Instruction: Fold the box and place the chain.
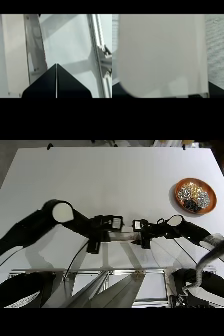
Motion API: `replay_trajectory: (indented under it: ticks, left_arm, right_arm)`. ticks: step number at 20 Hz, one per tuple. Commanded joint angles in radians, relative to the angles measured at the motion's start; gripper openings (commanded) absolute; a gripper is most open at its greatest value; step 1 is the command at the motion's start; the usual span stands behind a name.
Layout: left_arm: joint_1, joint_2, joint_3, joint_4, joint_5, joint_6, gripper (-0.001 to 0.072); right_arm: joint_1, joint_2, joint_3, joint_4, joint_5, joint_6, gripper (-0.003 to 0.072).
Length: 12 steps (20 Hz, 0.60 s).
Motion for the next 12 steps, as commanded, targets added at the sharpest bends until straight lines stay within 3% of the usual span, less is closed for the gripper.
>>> replay_trajectory:
  ticks: [1,3,5,9,12]
  left_arm:
    - [-0.047,-0.05,-0.002,-0.017,0.318,-0.128,0.0002]
    - [-0.019,-0.09,-0.002,-0.018,0.514,-0.253,0.0002]
    - [0.012,-0.138,-0.002,-0.018,0.607,-0.321,0.0002]
    - [0.04,-0.24,-0.002,-0.018,0.605,-0.326,0.0002]
    - [0.039,-0.26,-0.002,-0.019,0.591,-0.325,0.0003]
  right_arm:
    - [0.0,0.001,0.001,0.0,0.0,0.0,0.0315]
    - [0.0,0.001,0.001,0.0,0.0,0.0,0.0315]
    - [0.0,0.001,0.001,0.0,0.0,0.0,0.0315]
    - [0.0,0.001,0.001,0.0,0.0,0.0,0.0315]
    - [0.0,0.001,0.001,0.0,0.0,0.0,0.0315]
